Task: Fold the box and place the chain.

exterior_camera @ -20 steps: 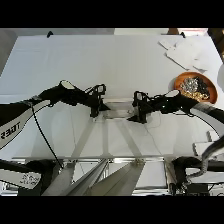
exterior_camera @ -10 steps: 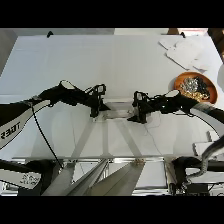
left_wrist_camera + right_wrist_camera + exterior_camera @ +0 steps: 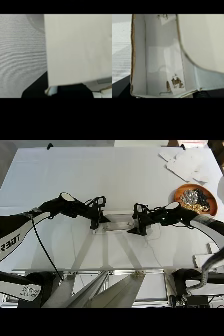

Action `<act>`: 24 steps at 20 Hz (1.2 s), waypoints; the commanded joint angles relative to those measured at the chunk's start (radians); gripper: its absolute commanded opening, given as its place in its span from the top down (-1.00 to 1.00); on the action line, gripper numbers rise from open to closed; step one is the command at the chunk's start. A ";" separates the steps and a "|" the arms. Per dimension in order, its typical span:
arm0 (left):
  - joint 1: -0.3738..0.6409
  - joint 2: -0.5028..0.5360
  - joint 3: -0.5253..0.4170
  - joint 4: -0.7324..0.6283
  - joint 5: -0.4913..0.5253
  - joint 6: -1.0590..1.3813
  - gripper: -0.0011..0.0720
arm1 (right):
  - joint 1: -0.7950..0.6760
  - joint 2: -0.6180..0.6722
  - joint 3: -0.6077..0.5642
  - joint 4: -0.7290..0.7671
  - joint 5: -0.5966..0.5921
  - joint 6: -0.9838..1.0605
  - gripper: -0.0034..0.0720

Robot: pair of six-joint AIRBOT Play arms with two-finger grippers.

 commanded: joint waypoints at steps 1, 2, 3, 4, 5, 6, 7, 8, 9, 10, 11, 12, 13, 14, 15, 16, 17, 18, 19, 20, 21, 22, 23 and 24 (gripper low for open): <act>0.000 0.000 0.000 0.000 0.000 0.000 0.94 | 0.001 0.000 0.001 -0.002 -0.001 0.000 -0.79; 0.000 0.000 0.000 0.000 0.000 0.000 0.94 | 0.001 0.000 0.001 -0.002 -0.001 0.000 -0.78; 0.000 0.000 0.000 0.000 0.000 0.000 0.94 | 0.001 0.000 0.001 -0.002 -0.001 0.000 -0.60; 0.000 0.000 0.000 0.000 0.000 0.000 0.94 | 0.001 0.000 0.001 -0.002 -0.001 0.000 -0.32; 0.000 0.000 0.000 0.000 0.000 0.000 0.94 | 0.001 0.000 0.001 -0.002 -0.001 0.000 -0.25; 0.000 0.000 0.000 0.000 0.000 0.000 0.94 | 0.001 0.000 0.001 -0.002 0.000 0.000 -0.25; 0.000 0.000 0.000 0.000 0.000 0.000 0.94 | 0.001 0.000 0.001 -0.002 0.000 0.000 -0.25; 0.000 0.000 0.000 0.000 0.000 0.000 0.94 | 0.001 0.000 0.001 -0.002 0.000 0.000 -0.25; 0.000 0.000 0.000 0.000 0.000 0.000 0.94 | 0.001 0.000 0.001 -0.002 0.000 0.000 -0.25; 0.000 0.000 0.000 0.000 0.000 0.000 0.94 | 0.001 0.000 0.001 -0.002 0.000 0.000 -0.25; 0.000 0.000 0.000 0.000 0.000 0.000 0.94 | 0.001 0.000 0.001 -0.002 0.000 0.000 -0.25; 0.000 0.000 0.000 0.000 0.000 0.000 0.94 | 0.001 0.000 0.001 -0.002 0.000 0.000 -0.25; 0.000 0.000 0.000 0.000 0.000 0.000 0.94 | 0.001 0.000 0.001 -0.002 0.000 0.000 -0.25; 0.000 0.000 0.000 0.000 0.000 0.000 0.94 | 0.001 0.000 0.001 -0.002 0.000 0.000 -0.25; 0.000 0.000 0.000 0.000 0.000 0.000 0.94 | 0.001 0.000 0.001 -0.002 0.000 0.000 -0.25; 0.000 0.000 0.000 0.000 0.000 0.000 0.94 | 0.001 0.000 0.001 -0.002 0.000 0.000 -0.25; 0.000 0.000 0.000 0.000 0.000 0.000 0.94 | 0.001 0.000 0.001 -0.002 0.000 0.000 -0.25; 0.000 0.000 0.000 0.000 0.000 0.000 0.94 | 0.001 0.000 0.001 -0.002 0.000 0.000 -0.25; 0.000 0.000 0.000 0.000 0.000 0.000 0.94 | 0.001 0.000 0.001 -0.002 0.000 0.000 -0.25; 0.000 0.000 0.000 0.000 0.000 0.000 0.94 | 0.001 0.000 0.001 -0.002 0.000 0.000 -0.25; 0.000 0.000 0.000 0.000 0.000 0.000 0.94 | 0.001 0.000 0.001 -0.002 0.000 0.000 -0.25; 0.000 0.000 0.000 0.000 0.000 0.000 0.94 | 0.001 0.000 0.001 -0.002 0.000 0.000 -0.25; 0.000 0.000 0.000 0.000 0.000 0.000 0.94 | 0.001 0.000 0.001 -0.002 0.000 0.000 -0.25; 0.000 0.000 0.000 0.000 0.000 0.000 0.94 | 0.001 0.000 0.001 -0.002 0.000 0.000 -0.25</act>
